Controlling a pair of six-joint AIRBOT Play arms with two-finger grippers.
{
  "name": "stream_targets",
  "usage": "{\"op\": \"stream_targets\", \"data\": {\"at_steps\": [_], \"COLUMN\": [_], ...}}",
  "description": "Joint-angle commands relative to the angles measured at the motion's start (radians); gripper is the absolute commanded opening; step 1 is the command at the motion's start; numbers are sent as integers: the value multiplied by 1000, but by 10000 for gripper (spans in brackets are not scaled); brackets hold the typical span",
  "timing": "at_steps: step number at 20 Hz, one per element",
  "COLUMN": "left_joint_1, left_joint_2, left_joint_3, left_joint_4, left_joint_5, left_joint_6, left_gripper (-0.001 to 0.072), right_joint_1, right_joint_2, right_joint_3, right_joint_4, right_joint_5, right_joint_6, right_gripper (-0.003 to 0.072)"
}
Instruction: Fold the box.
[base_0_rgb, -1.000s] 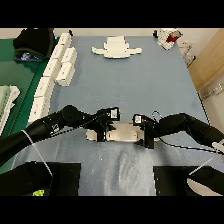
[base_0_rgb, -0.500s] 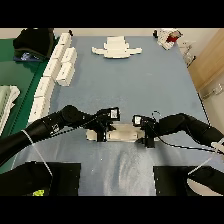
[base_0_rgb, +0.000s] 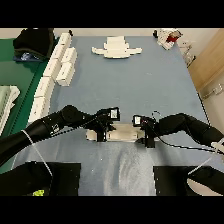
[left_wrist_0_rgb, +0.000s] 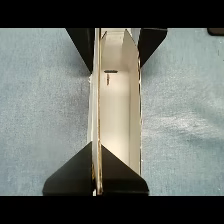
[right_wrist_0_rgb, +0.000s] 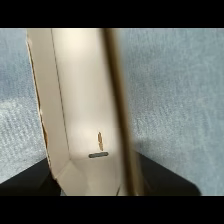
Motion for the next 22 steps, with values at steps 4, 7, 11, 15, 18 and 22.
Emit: {"op": "stream_targets", "data": {"at_steps": [4,7,11,15,18,22], "left_joint_1": [0,0,0,0,0,0], "left_joint_2": [0,0,0,0,0,0], "left_joint_3": [1,1,1,1,1,1], "left_joint_4": [0,1,0,0,0,0], "left_joint_5": [0,1,62,60,60,61], "left_joint_6": [0,2,53,53,53,53], "left_gripper": [11,11,11,11,11,11], "right_joint_1": [0,0,0,0,0,0], "right_joint_2": [-1,-1,-1,-1,-1,-1], "right_joint_3": [1,1,1,1,1,1], "right_joint_4": [1,0,0,0,0,0], "right_joint_5": [-2,-2,-2,-2,-2,-2], "right_joint_6": [1,1,0,1,1,0], "right_gripper": [510,511,511,511,511,511]}}
